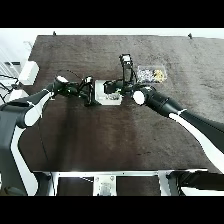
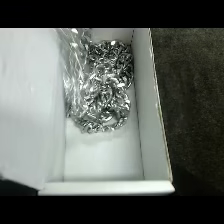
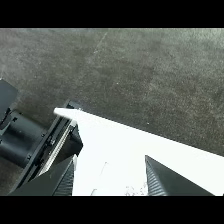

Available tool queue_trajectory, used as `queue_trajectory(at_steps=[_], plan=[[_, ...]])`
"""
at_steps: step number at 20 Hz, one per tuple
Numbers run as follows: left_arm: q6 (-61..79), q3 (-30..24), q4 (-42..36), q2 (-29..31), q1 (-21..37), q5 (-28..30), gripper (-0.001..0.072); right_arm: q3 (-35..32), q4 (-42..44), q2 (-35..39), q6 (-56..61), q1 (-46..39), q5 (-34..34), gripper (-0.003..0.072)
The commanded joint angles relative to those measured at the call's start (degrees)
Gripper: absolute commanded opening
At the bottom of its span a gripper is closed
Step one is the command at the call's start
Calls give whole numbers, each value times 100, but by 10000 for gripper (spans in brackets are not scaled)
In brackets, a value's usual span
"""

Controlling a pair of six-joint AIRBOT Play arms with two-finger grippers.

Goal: Fold the box and place the chain.

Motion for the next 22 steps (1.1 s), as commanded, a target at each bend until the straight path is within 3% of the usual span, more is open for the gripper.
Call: queue_trajectory(at_steps=[1,6,11,18,22], plan=[[2,2,4,2,7,0,481,-2,-46,61,-83,-140,245,495],[2,2,4,2,4,0,481,-13,-188,177,-50,-1126,1379,495],[2,2,2,2,7,2,481,-52,-105,33,334,-1829,1316,494],[0,2,2,2,7,61,481,79,748,-809,535,-1755,1062,498],[0,2,2,2,4,61,481,210,723,-881,361,-1655,1029,494]])
